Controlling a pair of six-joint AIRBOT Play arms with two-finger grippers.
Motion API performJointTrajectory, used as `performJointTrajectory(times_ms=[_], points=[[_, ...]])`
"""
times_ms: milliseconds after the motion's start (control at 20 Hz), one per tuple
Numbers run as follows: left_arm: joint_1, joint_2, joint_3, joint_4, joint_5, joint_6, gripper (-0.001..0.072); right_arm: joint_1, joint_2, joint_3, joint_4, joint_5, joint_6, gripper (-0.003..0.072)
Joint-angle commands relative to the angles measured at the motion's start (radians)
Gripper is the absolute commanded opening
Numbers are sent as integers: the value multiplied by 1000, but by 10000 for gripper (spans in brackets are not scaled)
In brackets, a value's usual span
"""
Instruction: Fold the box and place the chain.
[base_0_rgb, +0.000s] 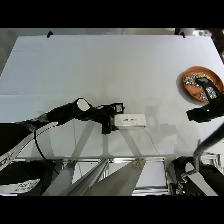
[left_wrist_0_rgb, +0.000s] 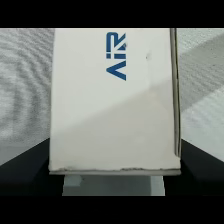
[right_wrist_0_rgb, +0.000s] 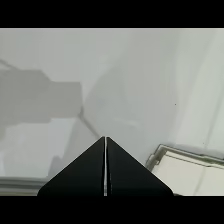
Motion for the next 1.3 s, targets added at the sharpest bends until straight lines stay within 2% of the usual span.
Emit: performJointTrajectory(times_ms=[0, 200, 350, 500, 700, 800, 950, 1050, 1100, 1150, 1200, 1250], points=[[3, 10, 0, 10, -4, -117, 0, -146, -60, 7, 45, -56, -9, 16], [83, 109, 0, 68, 43, -390, 2, -149, -60, 7, 45, -59, -5, 15], [235, 224, 0, 204, 71, -598, 2, -149, -60, 7, 45, -59, -5, 15], [425, 336, 0, 356, 48, -790, 2, -149, -60, 7, 45, -59, -5, 15], [607, 396, 0, 758, -80, -1109, 1, -149, -60, 7, 45, -59, -5, 15], [679, 392, -2, 889, -165, -1194, 1, -149, -60, 7, 45, -59, -5, 15], [780, 391, -3, 921, -273, -1229, 2, -149, -60, 7, 45, -59, -5, 15], [830, 391, -3, 922, -380, -1232, 3, -149, -60, 7, 45, -59, -5, 15], [851, 391, -3, 925, -427, -1231, 16, -149, -60, 7, 45, -59, -5, 15], [870, 391, -3, 925, -462, -1231, 80, -149, -60, 7, 45, -59, -5, 15], [885, 391, -3, 925, -484, -1231, 216, -149, -60, 7, 45, -59, -5, 15], [894, 391, -3, 924, -497, -1231, 291, -149, -60, 7, 45, -59, -5, 15]])
